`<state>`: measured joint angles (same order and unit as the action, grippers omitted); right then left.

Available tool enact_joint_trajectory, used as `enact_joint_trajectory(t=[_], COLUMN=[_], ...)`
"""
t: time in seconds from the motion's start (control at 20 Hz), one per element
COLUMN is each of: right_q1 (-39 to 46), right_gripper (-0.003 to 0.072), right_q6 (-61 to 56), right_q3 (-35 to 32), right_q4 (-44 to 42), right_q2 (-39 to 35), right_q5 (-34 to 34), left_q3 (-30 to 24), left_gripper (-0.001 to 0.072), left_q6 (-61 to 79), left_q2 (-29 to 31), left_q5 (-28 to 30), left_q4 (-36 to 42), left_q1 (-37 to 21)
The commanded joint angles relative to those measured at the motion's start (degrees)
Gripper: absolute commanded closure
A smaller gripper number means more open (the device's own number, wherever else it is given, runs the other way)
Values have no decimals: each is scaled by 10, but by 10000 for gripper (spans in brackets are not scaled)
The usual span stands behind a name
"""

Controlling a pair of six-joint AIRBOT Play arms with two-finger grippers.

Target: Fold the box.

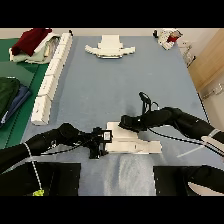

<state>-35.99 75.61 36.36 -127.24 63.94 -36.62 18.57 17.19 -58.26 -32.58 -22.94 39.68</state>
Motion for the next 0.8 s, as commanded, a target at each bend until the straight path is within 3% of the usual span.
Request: enact_joint_trajectory(t=[0.0,0.4,0.6,0.75], right_q1=[-20,-25,-13,1], right_gripper=[319,319,319,319], right_q6=[13,21,21,26], right_q3=[2,2,3,2], right_q4=[4,27,105,213], right_q2=[54,35,-54,-153], right_q5=[0,1,-12,-78], left_q3=[0,0,0,0], left_gripper=[204,204,204,204], left_q6=[1,1,1,1], left_q2=[0,0,0,0], left_q5=[0,0,0,0], left_q4=[0,0,0,0], left_q1=[0,0,0,0])
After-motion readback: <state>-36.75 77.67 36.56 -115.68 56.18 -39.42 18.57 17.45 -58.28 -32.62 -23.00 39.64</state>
